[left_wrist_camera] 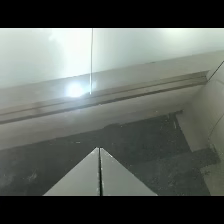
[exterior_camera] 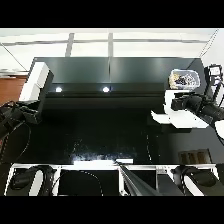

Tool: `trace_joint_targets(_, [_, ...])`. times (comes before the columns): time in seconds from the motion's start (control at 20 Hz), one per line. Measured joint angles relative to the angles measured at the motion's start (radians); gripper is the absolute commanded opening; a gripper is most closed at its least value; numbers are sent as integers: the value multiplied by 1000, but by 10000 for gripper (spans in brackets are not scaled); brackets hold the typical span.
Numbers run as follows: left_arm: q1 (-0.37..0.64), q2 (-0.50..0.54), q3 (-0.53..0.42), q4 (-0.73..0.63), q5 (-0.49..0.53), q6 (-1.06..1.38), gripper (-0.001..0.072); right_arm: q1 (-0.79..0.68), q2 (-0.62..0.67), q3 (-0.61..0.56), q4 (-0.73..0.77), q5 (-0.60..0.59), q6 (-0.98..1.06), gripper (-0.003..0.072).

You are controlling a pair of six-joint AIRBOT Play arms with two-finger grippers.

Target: Fold the box and place the chain.

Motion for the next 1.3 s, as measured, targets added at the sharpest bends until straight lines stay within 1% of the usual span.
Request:
trace_joint_targets(0.8, [0,0,0,-10,5,0,31,0,0,0,0,-3,0,18])
trace_joint_targets(1.0, [0,-5,0,-52,80,-1,31,1,0,0,13,-98,0,18])
trace_joint_targets(1.15, [-3,-47,-3,-143,143,-1,37,1,0,0,48,-179,0,18])
trace_joint_targets(1.2, [-11,-72,-4,-187,151,-2,181,1,0,0,60,-208,0,18])
trace_joint_targets(1.25, [-26,-105,-5,-234,156,0,470,1,0,0,71,-240,0,18])
trace_joint_targets(1.3, [-49,-138,-5,-271,163,6,694,1,0,0,82,-274,1,19])
